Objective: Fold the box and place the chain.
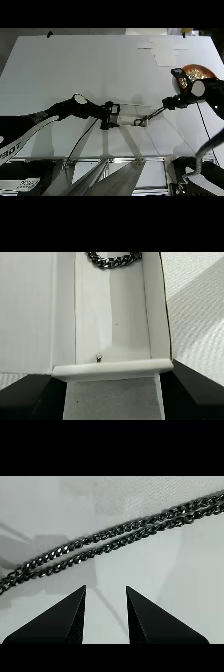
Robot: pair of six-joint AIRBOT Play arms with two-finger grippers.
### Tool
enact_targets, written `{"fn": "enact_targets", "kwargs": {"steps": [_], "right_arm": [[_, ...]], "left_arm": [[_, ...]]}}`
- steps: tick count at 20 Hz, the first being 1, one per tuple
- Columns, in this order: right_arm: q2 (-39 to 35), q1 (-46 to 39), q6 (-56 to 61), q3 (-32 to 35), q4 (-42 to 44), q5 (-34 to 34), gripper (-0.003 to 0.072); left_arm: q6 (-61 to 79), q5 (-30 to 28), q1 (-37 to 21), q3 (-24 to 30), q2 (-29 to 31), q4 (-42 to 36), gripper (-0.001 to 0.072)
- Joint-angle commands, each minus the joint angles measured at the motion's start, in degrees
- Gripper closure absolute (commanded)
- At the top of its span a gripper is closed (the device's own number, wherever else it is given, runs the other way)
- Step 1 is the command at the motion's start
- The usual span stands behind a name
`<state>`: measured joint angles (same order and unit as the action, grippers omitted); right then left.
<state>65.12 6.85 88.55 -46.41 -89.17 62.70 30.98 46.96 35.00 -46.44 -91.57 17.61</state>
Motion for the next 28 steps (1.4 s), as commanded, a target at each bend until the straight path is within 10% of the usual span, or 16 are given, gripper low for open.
{"fn": "enact_targets", "kwargs": {"steps": [1, 28], "right_arm": [[2.62, -0.07, 0.17, 0.0, -0.15, -0.26, 0.0405], [9.25, -0.07, 2.93, 2.16, -0.2, -8.98, 0.0396]], "left_arm": [[0.02, 0.0, 0.02, 0.02, -0.02, 0.02, 0.0621], [0.0, -0.02, 0.04, 0.02, -0.02, 0.02, 0.0621]]}}
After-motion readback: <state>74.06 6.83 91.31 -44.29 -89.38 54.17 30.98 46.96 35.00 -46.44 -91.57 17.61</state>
